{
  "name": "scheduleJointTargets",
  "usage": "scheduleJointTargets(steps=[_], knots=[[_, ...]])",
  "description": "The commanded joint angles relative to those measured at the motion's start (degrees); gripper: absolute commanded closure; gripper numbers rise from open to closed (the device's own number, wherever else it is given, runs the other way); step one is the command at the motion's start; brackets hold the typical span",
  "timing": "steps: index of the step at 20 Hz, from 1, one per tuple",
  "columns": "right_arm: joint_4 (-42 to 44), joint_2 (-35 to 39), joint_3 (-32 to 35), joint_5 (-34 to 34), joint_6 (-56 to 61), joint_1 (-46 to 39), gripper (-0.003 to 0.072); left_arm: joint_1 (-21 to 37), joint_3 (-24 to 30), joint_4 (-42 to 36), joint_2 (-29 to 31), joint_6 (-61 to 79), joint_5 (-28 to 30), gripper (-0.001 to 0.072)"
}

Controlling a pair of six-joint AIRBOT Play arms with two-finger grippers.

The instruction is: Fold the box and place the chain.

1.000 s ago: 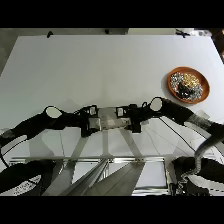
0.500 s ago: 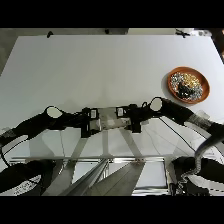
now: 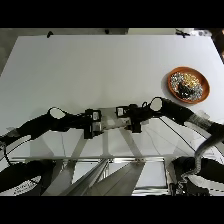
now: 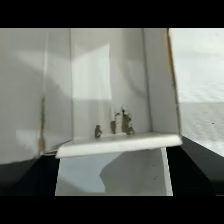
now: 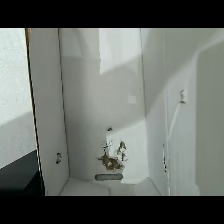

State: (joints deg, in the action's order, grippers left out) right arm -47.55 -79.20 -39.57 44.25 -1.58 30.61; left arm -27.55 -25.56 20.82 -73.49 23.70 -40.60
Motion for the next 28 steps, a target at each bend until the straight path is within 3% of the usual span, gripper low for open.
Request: scheduleJointTargets(steps=[1, 10, 11, 13, 16, 28], knots=[[-0.04, 0.02, 0.02, 0.0, -0.2, 0.04, 0.0137, -0.52, 0.02, -0.9, -0.85, 0.52, 0.09, 0.0003], [-0.04, 0.02, 0.02, 0.0, -0.2, 0.04, 0.0137, -0.52, 0.02, -4.74, -0.96, 0.52, 1.46, 0.0025], [-0.04, 0.02, 0.02, 0.0, -0.2, 0.04, 0.0137, -0.52, 0.02, -5.42, -0.96, 0.55, 1.92, 0.005], [-0.04, 0.02, 0.02, 0.0, -0.2, 0.04, 0.0137, -0.52, 0.02, -5.6, -0.96, 0.66, 2.29, 0.0228], [-0.04, 0.02, 0.02, 0.0, -0.2, 0.04, 0.0137, -0.52, 0.02, -5.62, -0.96, 2.03, 2.73, 0.0326], [-0.04, 0.02, 0.02, 0.0, -0.2, 0.04, 0.0137, -0.5, 0.02, -5.57, -0.96, 1.95, 3.76, 0.0321]])
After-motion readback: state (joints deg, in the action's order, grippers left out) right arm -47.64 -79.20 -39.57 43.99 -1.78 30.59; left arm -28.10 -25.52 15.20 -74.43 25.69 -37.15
